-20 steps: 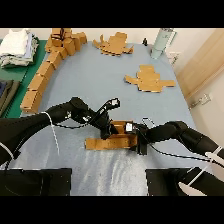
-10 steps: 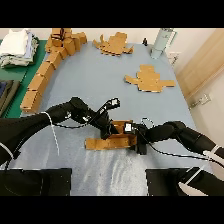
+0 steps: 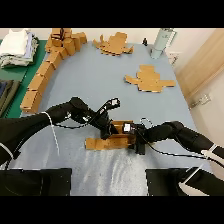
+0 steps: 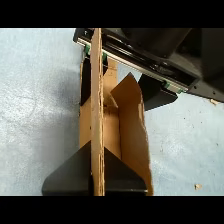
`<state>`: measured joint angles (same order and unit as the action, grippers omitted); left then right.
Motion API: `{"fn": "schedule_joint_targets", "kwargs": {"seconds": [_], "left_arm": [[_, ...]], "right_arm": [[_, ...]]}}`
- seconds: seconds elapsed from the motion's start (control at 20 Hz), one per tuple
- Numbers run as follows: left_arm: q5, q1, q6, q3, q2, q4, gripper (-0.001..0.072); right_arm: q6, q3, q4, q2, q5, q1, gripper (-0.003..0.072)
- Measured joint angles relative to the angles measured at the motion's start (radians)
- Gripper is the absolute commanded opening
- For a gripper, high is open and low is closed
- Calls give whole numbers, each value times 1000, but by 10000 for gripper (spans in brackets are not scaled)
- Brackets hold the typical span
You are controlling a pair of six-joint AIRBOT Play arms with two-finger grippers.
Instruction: Fold the box.
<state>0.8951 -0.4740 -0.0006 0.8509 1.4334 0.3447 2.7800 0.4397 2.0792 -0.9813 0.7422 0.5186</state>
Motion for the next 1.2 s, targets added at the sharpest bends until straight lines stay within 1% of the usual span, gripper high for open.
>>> {"fn": "schedule_joint_targets", "kwargs": {"seconds": [1.2], "left_arm": [[-2, 0, 0, 0, 0, 0, 12]], "right_arm": [[0, 0, -4, -15, -1, 0, 505]]}}
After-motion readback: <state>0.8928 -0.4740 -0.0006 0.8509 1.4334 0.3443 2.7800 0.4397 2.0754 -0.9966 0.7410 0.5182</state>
